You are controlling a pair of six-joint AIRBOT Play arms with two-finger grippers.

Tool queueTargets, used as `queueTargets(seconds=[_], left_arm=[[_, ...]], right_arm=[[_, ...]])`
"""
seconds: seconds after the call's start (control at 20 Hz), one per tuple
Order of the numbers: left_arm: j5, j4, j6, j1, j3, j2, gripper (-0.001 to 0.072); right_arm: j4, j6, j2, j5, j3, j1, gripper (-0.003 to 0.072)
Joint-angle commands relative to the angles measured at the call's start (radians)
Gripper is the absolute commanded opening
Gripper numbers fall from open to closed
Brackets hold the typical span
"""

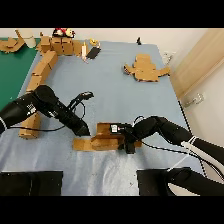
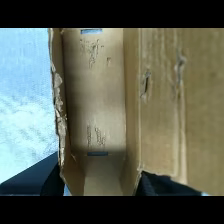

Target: Fold the box.

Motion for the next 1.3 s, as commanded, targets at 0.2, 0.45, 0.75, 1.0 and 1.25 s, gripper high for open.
queueTargets(seconds=[0.2,0.45,0.75,1.0,1.25], left_arm=[[0.278,-0.225,-0.109,-0.138,-0.022,0.013,0.001],[0.381,-0.225,-0.114,-0.055,-0.02,-0.052,0.0011],[0.332,-0.224,-0.111,-0.051,-0.019,-0.202,0.001],[0.325,-0.22,-0.102,-0.051,-0.019,-0.222,0.001],[0.326,-0.222,-0.091,-0.051,-0.019,-0.222,0.0011]], right_arm=[[0.0,0.0,-0.001,-0.005,-0.001,0.001,0.0458],[0.0,0.0,-0.001,-0.005,-0.001,0.001,0.0458],[0.0,0.0,-0.001,-0.005,-0.001,0.001,0.0458],[0.0,0.0,-0.001,-0.005,-0.001,0.001,0.0458],[0.0,0.0,-0.001,-0.005,-0.001,0.001,0.0458]])
